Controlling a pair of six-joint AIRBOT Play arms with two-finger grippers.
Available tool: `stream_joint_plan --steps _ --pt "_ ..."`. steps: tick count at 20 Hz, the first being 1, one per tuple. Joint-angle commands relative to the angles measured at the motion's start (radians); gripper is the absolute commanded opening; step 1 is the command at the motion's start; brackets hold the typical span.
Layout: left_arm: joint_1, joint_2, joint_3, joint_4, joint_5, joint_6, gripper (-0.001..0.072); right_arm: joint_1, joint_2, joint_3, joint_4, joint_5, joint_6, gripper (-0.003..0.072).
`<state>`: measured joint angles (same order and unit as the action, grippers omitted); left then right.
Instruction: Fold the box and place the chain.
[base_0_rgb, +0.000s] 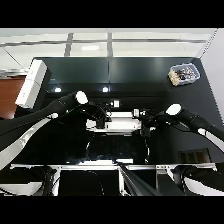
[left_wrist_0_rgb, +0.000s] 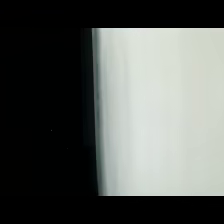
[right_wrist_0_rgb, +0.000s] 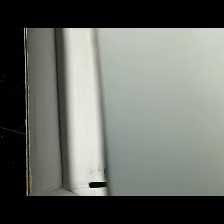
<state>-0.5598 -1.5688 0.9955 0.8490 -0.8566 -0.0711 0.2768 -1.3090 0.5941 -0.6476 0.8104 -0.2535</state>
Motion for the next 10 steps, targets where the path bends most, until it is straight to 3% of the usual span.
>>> stream_joint_plan --steps 1,2,8,10 --pt "0.000 -0.001 0.001 0.000 0.000 0.000 0.0030 0.000 -0.001 0.000 -0.004 -0.003 0.003 0.0629" --pt "0.000 -0.001 0.001 0.000 0.000 0.000 0.0030 0.000 -0.001 0.000 -0.005 0.001 0.003 0.0508" --pt "0.001 0.000 0.001 0.000 0.000 -0.001 0.0040 0.000 -0.001 0.000 -0.008 0.007 -0.001 0.0489" --pt "0.003 0.005 0.010 0.012 -0.004 -0.019 0.0304 0.000 -0.001 0.000 -0.008 0.005 -0.001 0.0489"
